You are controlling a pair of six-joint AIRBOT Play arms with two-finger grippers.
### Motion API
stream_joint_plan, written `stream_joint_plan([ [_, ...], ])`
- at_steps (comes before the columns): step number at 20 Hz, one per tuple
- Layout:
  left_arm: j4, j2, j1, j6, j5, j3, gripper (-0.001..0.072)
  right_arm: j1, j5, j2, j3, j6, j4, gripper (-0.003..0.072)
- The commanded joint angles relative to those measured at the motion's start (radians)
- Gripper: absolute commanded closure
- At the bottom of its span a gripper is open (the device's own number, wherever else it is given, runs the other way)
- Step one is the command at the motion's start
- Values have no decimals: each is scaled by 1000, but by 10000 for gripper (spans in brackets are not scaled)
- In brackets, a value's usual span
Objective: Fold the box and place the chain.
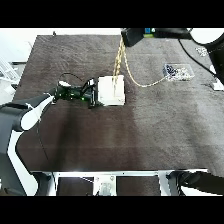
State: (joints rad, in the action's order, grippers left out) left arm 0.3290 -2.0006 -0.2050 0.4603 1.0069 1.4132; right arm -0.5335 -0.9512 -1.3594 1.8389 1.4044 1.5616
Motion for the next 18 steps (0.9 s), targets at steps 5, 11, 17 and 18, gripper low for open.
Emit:
stream_joint_plan([
  [5,0,0,1,0,0,0,242,11,106,-10,-330,10,-18,683],
  [11,0,0,1,0,0,0,242,14,162,-101,-443,35,-69,683],
  [17,0,0,1,0,0,0,242,26,149,-124,-443,31,-101,211],
  [18,0,0,1,0,0,0,242,41,134,-119,-443,31,-98,111],
])
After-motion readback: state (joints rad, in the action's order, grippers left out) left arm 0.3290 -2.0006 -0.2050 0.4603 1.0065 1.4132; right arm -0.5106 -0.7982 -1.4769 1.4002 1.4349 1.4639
